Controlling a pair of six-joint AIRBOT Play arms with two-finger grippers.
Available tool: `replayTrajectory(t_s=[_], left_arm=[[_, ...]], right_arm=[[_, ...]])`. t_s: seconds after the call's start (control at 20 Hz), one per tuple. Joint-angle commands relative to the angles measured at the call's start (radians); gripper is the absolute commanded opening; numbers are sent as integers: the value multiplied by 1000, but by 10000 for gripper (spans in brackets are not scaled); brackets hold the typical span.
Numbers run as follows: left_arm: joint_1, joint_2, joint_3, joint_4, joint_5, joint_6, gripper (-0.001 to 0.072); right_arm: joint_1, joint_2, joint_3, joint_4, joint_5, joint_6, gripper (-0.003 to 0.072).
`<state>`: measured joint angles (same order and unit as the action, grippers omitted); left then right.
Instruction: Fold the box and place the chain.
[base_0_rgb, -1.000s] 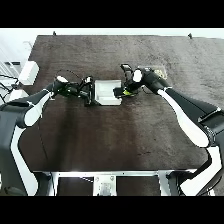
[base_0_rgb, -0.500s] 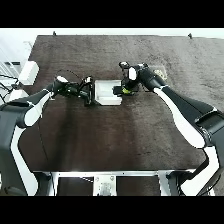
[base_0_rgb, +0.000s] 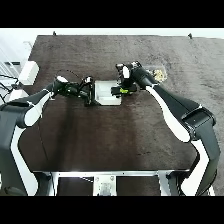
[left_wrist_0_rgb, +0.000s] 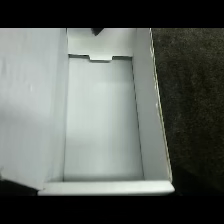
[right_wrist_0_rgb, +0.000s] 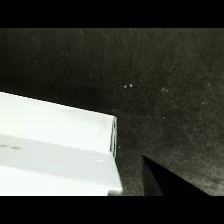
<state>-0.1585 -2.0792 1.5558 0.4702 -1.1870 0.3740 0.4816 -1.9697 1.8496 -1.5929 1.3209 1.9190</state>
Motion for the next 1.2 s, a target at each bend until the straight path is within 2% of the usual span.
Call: replayTrajectory(t_s=[0.0, 0.45, 0.75, 1.0, 1.1, 1.15], left_arm=[[0, 0, 0, 0, 2, 0, 480], [0, 0, 0, 0, 2, 0, 481], [0, 0, 0, 0, 2, 1, 481], [0, 0, 0, 0, 2, 0, 481], [0, 0, 0, 0, 2, 1, 481], [0, 0, 0, 0, 2, 1, 481]], right_arm=[[1, -31, 36, -16, 42, 16, 434], [9, -45, 57, -12, 70, 135, 372], [10, -45, 56, 19, 68, 203, 294], [11, -55, 56, 21, 67, 272, 284], [13, -61, 56, 22, 68, 273, 237], [16, -65, 56, 22, 67, 273, 175]])
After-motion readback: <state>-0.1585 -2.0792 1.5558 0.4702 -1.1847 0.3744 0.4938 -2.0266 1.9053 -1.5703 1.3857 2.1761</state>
